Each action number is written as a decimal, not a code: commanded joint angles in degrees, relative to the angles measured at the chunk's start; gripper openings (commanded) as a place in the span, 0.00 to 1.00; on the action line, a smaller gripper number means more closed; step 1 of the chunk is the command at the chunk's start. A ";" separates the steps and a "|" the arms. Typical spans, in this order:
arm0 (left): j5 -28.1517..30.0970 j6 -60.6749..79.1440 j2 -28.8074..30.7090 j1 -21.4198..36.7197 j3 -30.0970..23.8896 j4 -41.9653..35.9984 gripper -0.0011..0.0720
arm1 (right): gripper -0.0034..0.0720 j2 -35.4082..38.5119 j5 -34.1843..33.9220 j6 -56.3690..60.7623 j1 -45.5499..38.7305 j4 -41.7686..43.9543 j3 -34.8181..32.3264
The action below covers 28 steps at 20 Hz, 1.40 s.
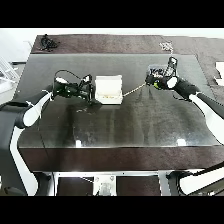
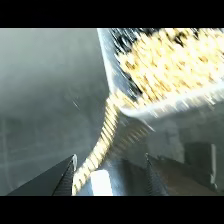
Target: Fold the box and place the chain.
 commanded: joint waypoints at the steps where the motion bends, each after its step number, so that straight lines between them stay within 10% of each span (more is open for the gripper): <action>1: 0.02 0.00 0.04 -0.02 0.02 0.02 0.73 | 0.75 -4.13 -0.44 -3.61 0.50 6.64 4.66; 5: -0.11 0.00 0.02 -0.02 0.02 0.02 0.73 | 0.66 -7.80 0.22 -3.58 0.37 7.41 6.82; 10: -0.11 0.00 0.04 -0.02 0.02 0.02 0.73 | 0.06 -8.24 -3.56 -6.99 0.15 7.45 6.95; 22: -0.76 0.02 0.02 -0.02 0.02 0.00 0.73 | 0.05 27.67 2.19 -5.90 19.39 -5.14 7.04; 28: -0.76 0.02 0.04 -0.02 0.02 0.00 0.73 | 0.05 30.58 2.21 -5.68 30.29 -9.29 9.66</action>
